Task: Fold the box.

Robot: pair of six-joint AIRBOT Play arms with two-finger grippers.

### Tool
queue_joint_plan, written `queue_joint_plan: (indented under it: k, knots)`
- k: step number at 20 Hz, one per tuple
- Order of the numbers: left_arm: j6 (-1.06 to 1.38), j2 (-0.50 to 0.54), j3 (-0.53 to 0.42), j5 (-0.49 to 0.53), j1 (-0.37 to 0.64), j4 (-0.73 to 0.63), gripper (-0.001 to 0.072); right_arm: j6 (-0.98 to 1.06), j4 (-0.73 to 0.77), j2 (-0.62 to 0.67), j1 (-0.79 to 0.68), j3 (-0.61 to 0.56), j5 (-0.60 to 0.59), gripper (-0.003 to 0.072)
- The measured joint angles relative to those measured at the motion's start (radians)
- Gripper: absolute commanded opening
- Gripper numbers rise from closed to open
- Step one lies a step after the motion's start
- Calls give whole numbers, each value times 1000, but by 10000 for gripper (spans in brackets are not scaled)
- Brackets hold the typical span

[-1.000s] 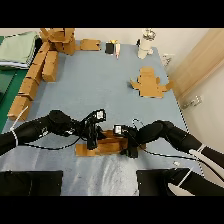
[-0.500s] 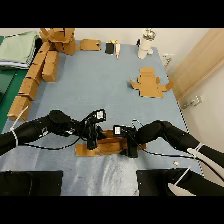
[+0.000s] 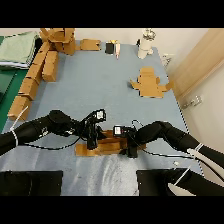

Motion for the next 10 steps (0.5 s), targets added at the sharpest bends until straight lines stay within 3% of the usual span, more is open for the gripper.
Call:
queue_joint_plan:
  k: [2, 10]
  knots:
    - [0, 0, 0, 0, 0, 0, 14, 0, 0, 0, 0, 0, 1, 573]
    - [0, 0, 0, 0, 0, 0, 14, 0, 0, 0, 0, 0, 3, 574]
